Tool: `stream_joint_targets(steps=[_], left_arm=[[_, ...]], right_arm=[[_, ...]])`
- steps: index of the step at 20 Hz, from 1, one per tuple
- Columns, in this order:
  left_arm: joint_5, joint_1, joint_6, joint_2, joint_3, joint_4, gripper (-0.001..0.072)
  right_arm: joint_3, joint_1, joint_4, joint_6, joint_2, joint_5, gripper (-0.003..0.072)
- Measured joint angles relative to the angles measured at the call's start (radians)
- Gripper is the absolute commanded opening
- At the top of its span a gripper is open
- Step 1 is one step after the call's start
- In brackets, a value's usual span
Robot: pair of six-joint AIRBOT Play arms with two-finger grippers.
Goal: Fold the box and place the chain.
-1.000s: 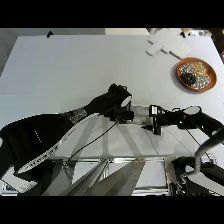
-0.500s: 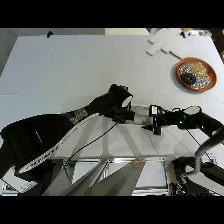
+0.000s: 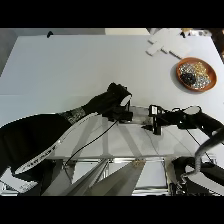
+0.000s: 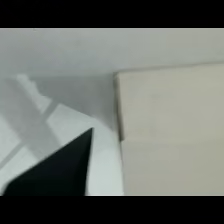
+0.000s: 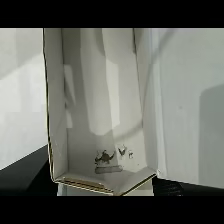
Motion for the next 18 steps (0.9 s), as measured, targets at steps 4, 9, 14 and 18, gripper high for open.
stream_joint_targets(steps=[4, 9, 14, 18], left_arm=[[0.007, 0.017, 0.001, 0.043, 0.001, -0.003, 0.0512], [-0.026, 0.039, 0.067, 0.09, 0.0, -0.016, 0.0514], [-0.074, 0.085, 0.32, 0.161, 0.0, -0.054, 0.0599], [-0.093, 0.138, 0.627, 0.237, -0.005, -0.065, 0.0695]], right_arm=[[0.0, 0.0, 0.0, 0.0, 0.0, 0.0, 0.0406], [0.0, 0.0, -0.001, 0.0, 0.0, 0.001, 0.0407], [0.0, 0.0, -0.001, 0.0, 0.0, 0.002, 0.0406], [0.0, 0.0, -0.002, 0.0, 0.0, 0.002, 0.0406]])
